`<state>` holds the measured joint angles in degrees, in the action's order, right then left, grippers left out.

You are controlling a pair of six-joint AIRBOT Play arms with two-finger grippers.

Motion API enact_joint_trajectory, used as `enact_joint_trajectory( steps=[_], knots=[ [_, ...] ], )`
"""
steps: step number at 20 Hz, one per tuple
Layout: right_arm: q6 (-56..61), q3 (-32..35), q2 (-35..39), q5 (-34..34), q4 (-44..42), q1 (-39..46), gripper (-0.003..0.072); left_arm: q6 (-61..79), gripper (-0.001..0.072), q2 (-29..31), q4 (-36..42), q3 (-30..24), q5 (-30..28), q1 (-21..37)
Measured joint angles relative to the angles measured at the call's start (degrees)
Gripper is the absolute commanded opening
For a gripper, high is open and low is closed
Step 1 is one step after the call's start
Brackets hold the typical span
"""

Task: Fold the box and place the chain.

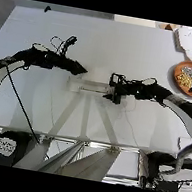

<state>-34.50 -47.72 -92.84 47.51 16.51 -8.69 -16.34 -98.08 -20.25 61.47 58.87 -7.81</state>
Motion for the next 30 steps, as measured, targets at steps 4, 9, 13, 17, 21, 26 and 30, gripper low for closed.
enact_joint_trajectory(
  steps=[4,9,13,17,21,26,30],
  knots=[
    [0.0,0.0,0.0,0.0,0.1,0.0,0.0540,-0.2,0.0009,3.8,-0.3,0.0,3.0,0.5],
    [0.0,0.0,0.0,0.0,0.0,0.0,0.0540,-0.2,0.0009,9.8,-5.3,0.0,8.9,2.0],
    [0.0,0.0,0.0,0.0,0.0,0.0,0.0540,-0.7,0.0009,12.0,-18.8,0.0,13.2,2.0],
    [0.0,0.0,0.0,0.0,0.0,0.0,0.0540,-6.0,0.0006,11.8,-32.3,0.0,14.2,1.3],
    [0.0,0.0,0.0,0.0,0.0,0.0,0.0540,-14.4,0.0006,11.4,-43.4,0.0,12.3,0.3],
    [0.0,0.0,0.0,0.0,0.0,0.0,0.0540,-19.5,0.0009,11.3,-50.3,0.0,10.6,-1.5],
    [0.0,0.0,0.0,0.0,0.0,0.0,0.0540,-15.3,0.0009,13.9,-51.8,0.0,9.9,-4.0]
  ],
)
